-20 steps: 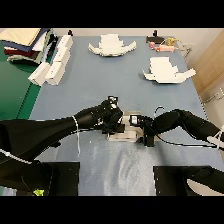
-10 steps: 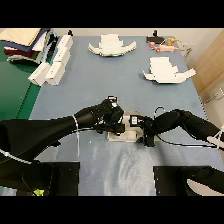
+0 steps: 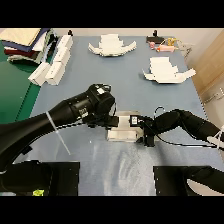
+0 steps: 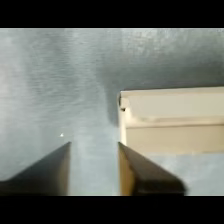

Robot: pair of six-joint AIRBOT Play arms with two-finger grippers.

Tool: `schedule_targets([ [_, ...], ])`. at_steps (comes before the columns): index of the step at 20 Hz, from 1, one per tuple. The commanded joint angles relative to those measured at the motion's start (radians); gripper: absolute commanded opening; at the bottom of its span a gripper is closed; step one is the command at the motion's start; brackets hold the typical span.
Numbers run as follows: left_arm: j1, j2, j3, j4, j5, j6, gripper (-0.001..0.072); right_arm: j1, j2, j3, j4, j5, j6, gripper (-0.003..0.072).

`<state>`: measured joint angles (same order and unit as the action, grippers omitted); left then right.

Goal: Fold the box.

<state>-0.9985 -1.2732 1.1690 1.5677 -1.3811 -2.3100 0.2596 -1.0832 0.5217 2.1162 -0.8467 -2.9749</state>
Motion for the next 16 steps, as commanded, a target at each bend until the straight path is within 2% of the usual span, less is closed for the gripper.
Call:
schedule_targets([
  [1, 0.009, 0.076, 0.002, 0.015, -0.143, 0.04, 0.0013, 0.0, 0.0, 0.001, 0.0, 0.0, 0.001, 0.0502],
  [4, -0.007, 0.08, 0.001, 0.0, -0.119, 0.082, 0.0012, 0.0, 0.0, 0.001, 0.0, 0.0, 0.001, 0.0502],
  [7, -0.009, 0.09, -0.011, 0.0, -0.114, 0.332, 0.001, 0.0, 0.0, 0.001, 0.0, 0.0, 0.001, 0.0502],
  [9, 0.018, 0.128, -0.052, -0.006, -0.087, 0.478, 0.0009, 0.0, 0.0, 0.0, 0.0, 0.0, 0.001, 0.0502],
  [11, 0.082, 0.208, -0.142, -0.074, 0.004, 0.665, 0.0009, 0.0, 0.0, 0.0, 0.0, 0.0, 0.001, 0.0502],
  [14, 0.241, 0.391, -0.33, -0.329, 0.202, 1.125, 0.001, 0.0, 0.0, 0.001, 0.0, 0.0, 0.001, 0.0502],
  [16, 0.349, 0.492, -0.446, -0.397, 0.315, 1.299, 0.0012, 0.0, 0.0, 0.001, 0.0, 0.0, 0.001, 0.0502],
])
